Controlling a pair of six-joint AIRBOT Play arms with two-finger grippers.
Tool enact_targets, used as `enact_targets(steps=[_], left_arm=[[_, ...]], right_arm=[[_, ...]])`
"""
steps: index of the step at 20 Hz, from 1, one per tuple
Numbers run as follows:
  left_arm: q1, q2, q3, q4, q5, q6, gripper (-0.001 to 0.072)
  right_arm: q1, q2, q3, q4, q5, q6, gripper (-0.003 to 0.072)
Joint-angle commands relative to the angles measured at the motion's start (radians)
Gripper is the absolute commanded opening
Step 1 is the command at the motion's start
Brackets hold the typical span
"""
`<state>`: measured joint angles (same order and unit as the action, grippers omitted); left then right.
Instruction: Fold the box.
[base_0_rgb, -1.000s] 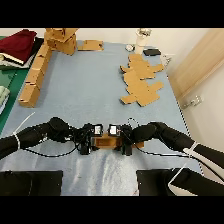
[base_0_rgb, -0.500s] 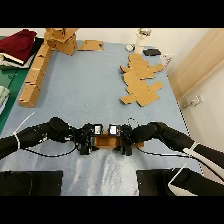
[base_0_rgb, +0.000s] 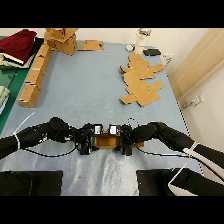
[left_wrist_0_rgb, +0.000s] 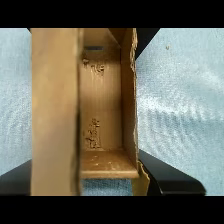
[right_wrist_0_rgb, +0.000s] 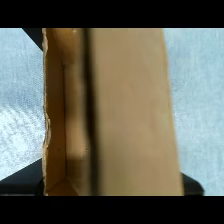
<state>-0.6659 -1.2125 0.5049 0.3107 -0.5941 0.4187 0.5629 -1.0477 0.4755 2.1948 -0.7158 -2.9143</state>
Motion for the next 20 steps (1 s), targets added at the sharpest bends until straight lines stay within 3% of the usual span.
enact_targets(steps=[1, 7, 8, 9, 17, 20], left_arm=[[0.0, 0.0, 0.001, 0.0, 0.0, 0.0, 0.052], [0.0, 0.0, 0.001, 0.0, 0.0, 0.0, 0.0521], [0.0, 0.0, 0.001, 0.0, 0.0, 0.0, 0.052], [0.0, 0.0, 0.001, 0.0, 0.0, 0.0, 0.052], [0.0, 0.0, 0.001, 0.0, 0.0, 0.0, 0.0521], [0.0, 0.0, 0.001, 0.0, 0.0, 0.0, 0.052]], right_arm=[[0.0, 0.0, 0.0, 0.0, 0.0, 0.0, 0.0558], [0.0, 0.003, 0.001, 0.005, -0.05, 0.0, 0.0566], [0.0, 0.007, 0.005, 0.004, -0.079, 0.001, 0.0709], [-0.002, 0.011, 0.023, 0.0, -0.129, 0.032, 0.071], [-0.008, 0.102, 0.076, -0.306, -0.239, 0.449, 0.0712], [-0.008, 0.166, 0.076, -0.388, -0.321, 0.694, 0.0711]])
